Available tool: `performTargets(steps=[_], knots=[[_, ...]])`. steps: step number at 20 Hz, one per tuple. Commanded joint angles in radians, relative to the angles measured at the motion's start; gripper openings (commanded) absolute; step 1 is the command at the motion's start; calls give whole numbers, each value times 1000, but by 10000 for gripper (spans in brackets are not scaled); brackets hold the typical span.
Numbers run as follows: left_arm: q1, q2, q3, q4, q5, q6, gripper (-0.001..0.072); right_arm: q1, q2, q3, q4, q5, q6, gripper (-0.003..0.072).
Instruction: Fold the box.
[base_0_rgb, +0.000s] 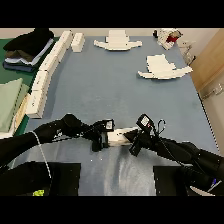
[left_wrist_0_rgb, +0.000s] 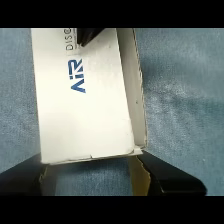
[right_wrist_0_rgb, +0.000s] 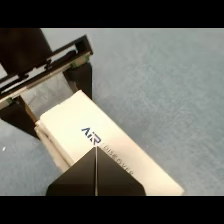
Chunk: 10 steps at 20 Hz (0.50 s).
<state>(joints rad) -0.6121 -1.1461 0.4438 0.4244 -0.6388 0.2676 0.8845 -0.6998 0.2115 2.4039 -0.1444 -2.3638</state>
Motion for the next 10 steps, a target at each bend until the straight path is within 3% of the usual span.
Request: performTargets(steps=[1,10], knots=[[1,0,1,3,1,1,617,0,13,2,-7,16,0,4],[1,0,1,3,1,1,617,0,13,3,-18,17,0,15]])
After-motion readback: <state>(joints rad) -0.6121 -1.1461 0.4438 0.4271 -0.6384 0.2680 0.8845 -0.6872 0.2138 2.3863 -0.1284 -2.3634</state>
